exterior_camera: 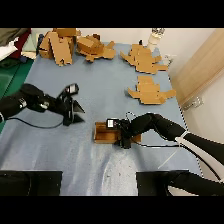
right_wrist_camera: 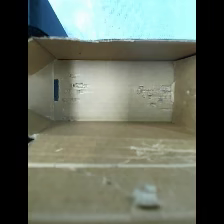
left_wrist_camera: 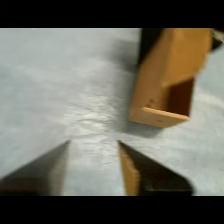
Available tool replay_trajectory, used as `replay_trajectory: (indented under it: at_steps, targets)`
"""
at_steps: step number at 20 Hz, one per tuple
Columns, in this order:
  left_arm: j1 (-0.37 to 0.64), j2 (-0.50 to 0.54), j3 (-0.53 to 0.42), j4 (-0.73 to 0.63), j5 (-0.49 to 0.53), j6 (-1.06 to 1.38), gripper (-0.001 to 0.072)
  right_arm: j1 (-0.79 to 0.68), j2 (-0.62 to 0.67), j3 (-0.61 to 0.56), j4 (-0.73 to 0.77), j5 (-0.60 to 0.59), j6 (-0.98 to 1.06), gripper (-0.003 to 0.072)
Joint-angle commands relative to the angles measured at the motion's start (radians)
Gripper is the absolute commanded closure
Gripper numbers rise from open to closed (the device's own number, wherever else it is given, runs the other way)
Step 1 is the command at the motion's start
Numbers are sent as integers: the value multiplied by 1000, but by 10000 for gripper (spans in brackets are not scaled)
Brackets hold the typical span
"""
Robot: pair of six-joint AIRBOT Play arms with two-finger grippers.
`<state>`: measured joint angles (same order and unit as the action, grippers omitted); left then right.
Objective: Fold the box.
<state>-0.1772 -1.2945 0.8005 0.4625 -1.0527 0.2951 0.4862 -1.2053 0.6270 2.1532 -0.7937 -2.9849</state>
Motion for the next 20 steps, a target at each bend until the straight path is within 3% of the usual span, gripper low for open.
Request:
replay_trajectory:
  at_steps: [1, 8, 11, 20]
  targets:
    - [-53, -6, -101, -11, -36, 203, 50, 0, -1, -1, 0, 8, 0, 92]
    - [-252, -6, -116, 66, 168, 25, 13, 0, 0, -1, 1, 7, 0, 92]
    - [-272, -6, -116, 121, 173, -32, 13, 0, 0, -1, 1, 7, 0, 92]
    - [-323, -7, -116, 65, 239, -32, 13, 0, 0, -1, 1, 7, 0, 92]
